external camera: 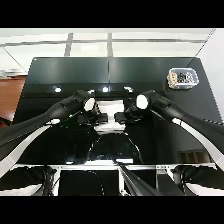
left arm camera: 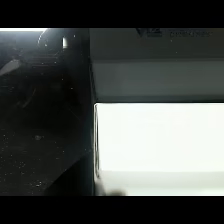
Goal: Fold the box and place the chain.
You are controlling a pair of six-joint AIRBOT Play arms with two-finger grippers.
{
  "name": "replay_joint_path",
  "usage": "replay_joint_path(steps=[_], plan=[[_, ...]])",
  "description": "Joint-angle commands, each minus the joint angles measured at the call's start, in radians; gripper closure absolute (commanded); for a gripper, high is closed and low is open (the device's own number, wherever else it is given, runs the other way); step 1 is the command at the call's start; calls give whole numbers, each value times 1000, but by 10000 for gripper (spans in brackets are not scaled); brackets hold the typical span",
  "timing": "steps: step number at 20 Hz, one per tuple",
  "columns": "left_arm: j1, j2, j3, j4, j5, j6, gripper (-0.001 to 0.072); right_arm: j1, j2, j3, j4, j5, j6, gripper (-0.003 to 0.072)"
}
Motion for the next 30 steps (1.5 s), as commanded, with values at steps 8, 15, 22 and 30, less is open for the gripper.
replay_joint_path(steps=[8,15,22,30], plan=[[1,-1,0,0,-7,0,685,110,-117,152,-278,195,339,377],[1,-1,0,0,-18,0,685,123,-135,158,-271,212,369,459],[1,-1,0,0,-18,0,684,122,-136,169,-262,213,377,677],[1,-1,0,0,-18,0,685,121,-136,169,-244,213,376,678]])
